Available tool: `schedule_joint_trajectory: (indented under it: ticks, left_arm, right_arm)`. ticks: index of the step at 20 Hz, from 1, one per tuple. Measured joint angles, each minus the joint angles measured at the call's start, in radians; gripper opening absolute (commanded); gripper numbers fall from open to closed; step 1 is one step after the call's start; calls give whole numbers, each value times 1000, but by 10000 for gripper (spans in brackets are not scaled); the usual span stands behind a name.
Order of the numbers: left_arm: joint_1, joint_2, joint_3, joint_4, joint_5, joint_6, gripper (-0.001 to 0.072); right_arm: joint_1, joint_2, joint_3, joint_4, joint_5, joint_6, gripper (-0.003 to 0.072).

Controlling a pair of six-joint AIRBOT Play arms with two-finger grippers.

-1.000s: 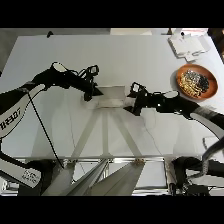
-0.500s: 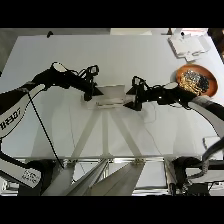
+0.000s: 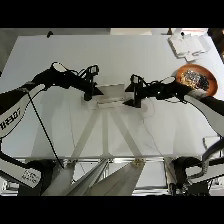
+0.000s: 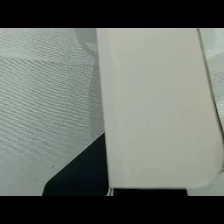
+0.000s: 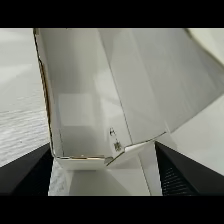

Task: Fold the box and place the chain.

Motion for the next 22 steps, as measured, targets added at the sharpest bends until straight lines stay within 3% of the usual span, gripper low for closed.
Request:
schedule_joint_trajectory:
  ticks: [9, 22]
  left_arm:
    - [0, 0, 0, 1, -7, 2, 15]
    - [-1, 0, 0, 1, -3, 1, 15]
  right_arm:
    - [11, -34, 9, 23, 84, -66, 692]
    - [49, -45, 19, 8, 61, -43, 692]
